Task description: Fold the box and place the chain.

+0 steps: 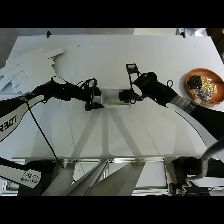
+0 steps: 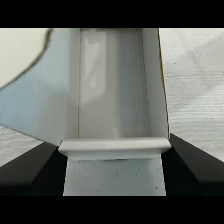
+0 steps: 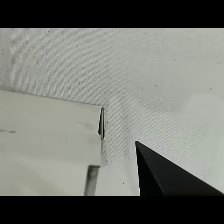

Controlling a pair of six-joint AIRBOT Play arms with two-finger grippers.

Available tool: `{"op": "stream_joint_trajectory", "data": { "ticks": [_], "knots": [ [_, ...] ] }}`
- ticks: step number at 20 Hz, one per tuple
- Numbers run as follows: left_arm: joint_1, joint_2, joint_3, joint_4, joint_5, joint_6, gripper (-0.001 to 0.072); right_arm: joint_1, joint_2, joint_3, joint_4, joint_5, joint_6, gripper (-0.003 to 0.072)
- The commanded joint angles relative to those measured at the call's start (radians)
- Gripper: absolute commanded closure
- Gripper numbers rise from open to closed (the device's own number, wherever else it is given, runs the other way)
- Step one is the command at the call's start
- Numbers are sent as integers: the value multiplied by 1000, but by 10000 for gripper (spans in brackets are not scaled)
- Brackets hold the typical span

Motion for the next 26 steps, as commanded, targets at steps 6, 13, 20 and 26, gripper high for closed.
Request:
{"op": "stream_joint_trajectory", "data": {
  "ticks": [6, 13, 20, 26],
  "knots": [
    [1, 0, 0, 0, 0, 0, 334, 3, -45, 28, 14, -3, 84, 310],
    [1, 0, 0, 0, 1, 0, 334, 3, -83, 28, 90, -24, 80, 480],
    [1, 0, 0, 0, 1, 0, 334, 3, -83, 28, 74, -10, 81, 675],
    [1, 0, 0, 0, 0, 0, 334, 3, -43, 28, 61, 7, 80, 337]
  ]
}}
